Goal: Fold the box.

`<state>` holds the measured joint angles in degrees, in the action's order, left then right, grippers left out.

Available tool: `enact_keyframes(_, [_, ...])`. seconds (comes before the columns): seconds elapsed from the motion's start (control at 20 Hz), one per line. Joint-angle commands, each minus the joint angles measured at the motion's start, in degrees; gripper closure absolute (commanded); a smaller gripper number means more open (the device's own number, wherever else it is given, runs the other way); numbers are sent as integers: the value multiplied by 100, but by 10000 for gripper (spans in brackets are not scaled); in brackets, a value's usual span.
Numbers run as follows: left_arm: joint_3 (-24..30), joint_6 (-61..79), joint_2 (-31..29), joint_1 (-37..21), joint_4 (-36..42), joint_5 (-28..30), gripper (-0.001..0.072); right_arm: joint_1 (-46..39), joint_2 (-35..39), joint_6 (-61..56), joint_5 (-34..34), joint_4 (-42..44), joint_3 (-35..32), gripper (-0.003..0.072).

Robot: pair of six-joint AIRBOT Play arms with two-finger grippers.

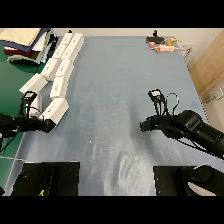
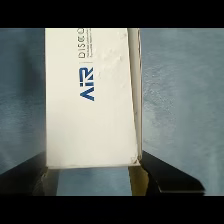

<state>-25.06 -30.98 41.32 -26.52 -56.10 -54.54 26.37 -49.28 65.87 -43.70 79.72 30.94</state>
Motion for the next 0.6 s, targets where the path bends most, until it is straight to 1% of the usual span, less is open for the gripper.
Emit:
enact_keyframes(0.0, [2, 57, 367, -118, -7, 553, 203, -4, -4, 0, 101, -2, 4, 683])
enact_keyframes(0.1, [2, 66, 588, -116, -4, 815, 203, -4, -4, 0, 103, -2, 4, 684])
enact_keyframes(0.2, [2, 232, 756, -94, 13, 894, 204, -4, -4, 0, 146, -2, 4, 684])
enact_keyframes(0.3, [2, 380, 887, -94, 219, 979, 203, -4, -4, 0, 223, -2, 4, 683])
enact_keyframes(0.45, [28, 487, 1045, -94, 422, 1327, 203, -4, -4, 0, 308, -2, 4, 683])
enact_keyframes(0.55, [31, 485, 1189, -94, 422, 1333, 204, -4, -4, 0, 306, -2, 4, 683])
